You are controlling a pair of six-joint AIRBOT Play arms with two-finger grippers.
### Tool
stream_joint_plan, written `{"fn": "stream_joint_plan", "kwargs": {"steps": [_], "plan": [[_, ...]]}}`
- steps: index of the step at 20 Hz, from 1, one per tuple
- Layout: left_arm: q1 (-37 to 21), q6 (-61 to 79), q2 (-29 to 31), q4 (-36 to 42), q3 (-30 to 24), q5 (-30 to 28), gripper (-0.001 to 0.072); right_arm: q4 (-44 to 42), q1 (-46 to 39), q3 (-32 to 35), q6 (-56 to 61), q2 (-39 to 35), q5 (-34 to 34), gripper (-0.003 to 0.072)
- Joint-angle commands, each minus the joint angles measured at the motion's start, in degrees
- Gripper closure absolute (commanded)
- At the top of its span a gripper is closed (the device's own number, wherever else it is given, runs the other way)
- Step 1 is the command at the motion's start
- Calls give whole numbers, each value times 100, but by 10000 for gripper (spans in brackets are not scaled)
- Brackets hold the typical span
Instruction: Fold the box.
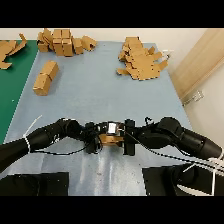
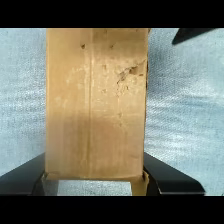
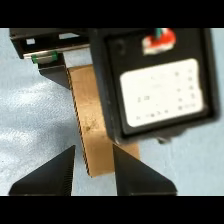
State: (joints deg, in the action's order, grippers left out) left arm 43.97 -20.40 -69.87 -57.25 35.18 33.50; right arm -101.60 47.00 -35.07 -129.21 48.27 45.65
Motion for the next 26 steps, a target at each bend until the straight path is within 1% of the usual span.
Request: {"fn": "stream_joint_plan", "kwargs": {"steps": [1,2,3,4,5,6,8,9,10,12,13,15,18,26], "plan": [[-2,-2,-4,0,2,0,246,278,-28,-4,1226,-358,111,441],[-2,-2,-4,0,2,0,245,439,-28,-4,2076,-485,153,685],[-2,-2,-4,0,2,0,245,612,-66,-2,3274,-608,260,680],[-2,-2,-4,0,0,0,245,619,-155,4,4183,-695,459,681],[-2,-2,-4,0,2,0,245,503,-280,35,4780,-752,686,683],[-2,-2,-4,0,2,0,246,125,-420,125,5084,-782,772,683],[-2,-2,-4,0,2,0,245,-1574,-778,525,5182,-798,476,683],[-2,-2,-4,0,2,0,245,-2492,-918,822,5136,-798,155,683],[-2,-2,-4,0,2,0,245,-3355,-953,1132,4854,-798,-229,683],[-2,-2,-4,0,2,4,245,-4712,-890,1652,4406,-798,-1119,683],[-2,-2,-4,0,0,2,245,-4929,-859,1794,4411,-798,-1504,683],[-2,-2,-4,0,2,-4,245,-5010,-846,1812,4413,-798,-1996,683],[-2,-2,-4,0,2,-2,245,-4994,-831,1784,4413,-796,-2413,683],[-2,-2,-4,0,2,-2,245,-4747,-831,1794,4409,-785,-2393,683]]}}
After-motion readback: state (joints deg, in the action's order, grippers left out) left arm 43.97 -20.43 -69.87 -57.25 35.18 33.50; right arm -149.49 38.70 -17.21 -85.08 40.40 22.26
